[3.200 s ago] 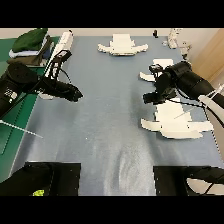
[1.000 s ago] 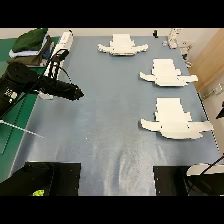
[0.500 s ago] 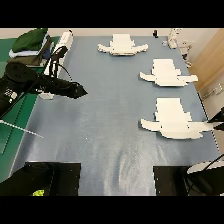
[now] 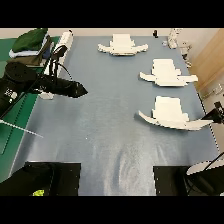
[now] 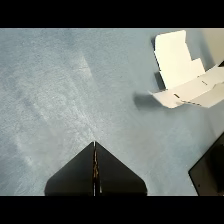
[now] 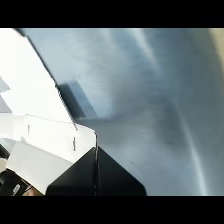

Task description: Fold the box.

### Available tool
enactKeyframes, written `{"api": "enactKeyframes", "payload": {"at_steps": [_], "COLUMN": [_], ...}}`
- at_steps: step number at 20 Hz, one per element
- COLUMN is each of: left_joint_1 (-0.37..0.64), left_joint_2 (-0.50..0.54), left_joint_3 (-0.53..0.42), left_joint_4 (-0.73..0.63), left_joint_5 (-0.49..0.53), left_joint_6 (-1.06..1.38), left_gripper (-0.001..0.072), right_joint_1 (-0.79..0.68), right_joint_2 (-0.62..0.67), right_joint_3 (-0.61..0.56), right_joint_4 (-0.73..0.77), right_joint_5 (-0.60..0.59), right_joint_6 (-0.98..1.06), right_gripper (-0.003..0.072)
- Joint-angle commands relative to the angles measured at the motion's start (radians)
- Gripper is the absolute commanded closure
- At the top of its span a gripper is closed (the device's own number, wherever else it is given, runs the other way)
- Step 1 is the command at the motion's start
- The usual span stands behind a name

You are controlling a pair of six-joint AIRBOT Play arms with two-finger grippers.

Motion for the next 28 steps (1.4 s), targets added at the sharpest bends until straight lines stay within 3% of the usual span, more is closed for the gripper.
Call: {"api": "enactKeyframes", "payload": {"at_steps": [1, 3, 7, 11, 15, 17, 20, 21, 22, 23, 27, 28], "left_joint_1": [0.000, 0.010, 0.101, 0.235, 0.254, 0.247, 0.219, 0.206, 0.190, 0.175, 0.134, 0.130], "left_joint_2": [0.000, 0.000, -0.001, -0.003, -0.017, -0.032, -0.068, -0.078, -0.088, -0.096, -0.106, -0.106], "left_joint_3": [0.000, 0.000, 0.000, 0.000, -0.023, -0.045, -0.054, -0.053, -0.053, -0.053, -0.053, -0.053], "left_joint_4": [0.000, 0.000, 0.000, 0.000, -0.013, -0.024, -0.022, -0.023, -0.023, -0.023, -0.024, -0.026], "left_joint_5": [0.000, -0.004, -0.110, -0.237, -0.246, -0.245, -0.251, -0.251, -0.250, -0.249, -0.192, -0.178], "left_joint_6": [-0.006, -0.047, -0.074, -0.073, -0.069, -0.066, -0.011, -0.011, -0.012, -0.011, -0.012, -0.012], "left_gripper": [0.0694, 0.0693, 0.0693, 0.0693, 0.0693, 0.0693, 0.0692, 0.0592, 0.0293, 0.0190, 0.0188, 0.0188], "right_joint_1": [0.126, 0.222, 0.438, 0.629, 0.807, 0.832, 0.828, 0.828, 0.828, 0.829, 0.831, 0.833], "right_joint_2": [0.010, 0.057, 0.266, 0.521, 0.796, 0.848, 0.818, 0.800, 0.785, 0.769, 0.696, 0.681], "right_joint_3": [-0.006, -0.026, -0.167, -0.419, -0.709, -0.776, -0.779, -0.779, -0.779, -0.779, -0.771, -0.770], "right_joint_4": [0.086, 0.140, 0.139, 0.124, 0.091, 0.050, -0.032, -0.035, -0.034, -0.026, 0.085, 0.109], "right_joint_5": [-0.023, 0.015, 0.247, 0.436, 0.652, 0.637, 0.519, 0.513, 0.514, 0.519, 0.542, 0.561], "right_joint_6": [0.020, 0.043, 0.149, 0.308, 0.533, 0.577, 0.577, 0.576, 0.575, 0.557, 0.383, 0.355], "right_gripper": [0.0686, 0.0687, 0.0687, 0.0687, 0.0684, 0.0454, 0.0453, 0.0453, 0.0453, 0.0454, 0.0467, 0.0510]}}
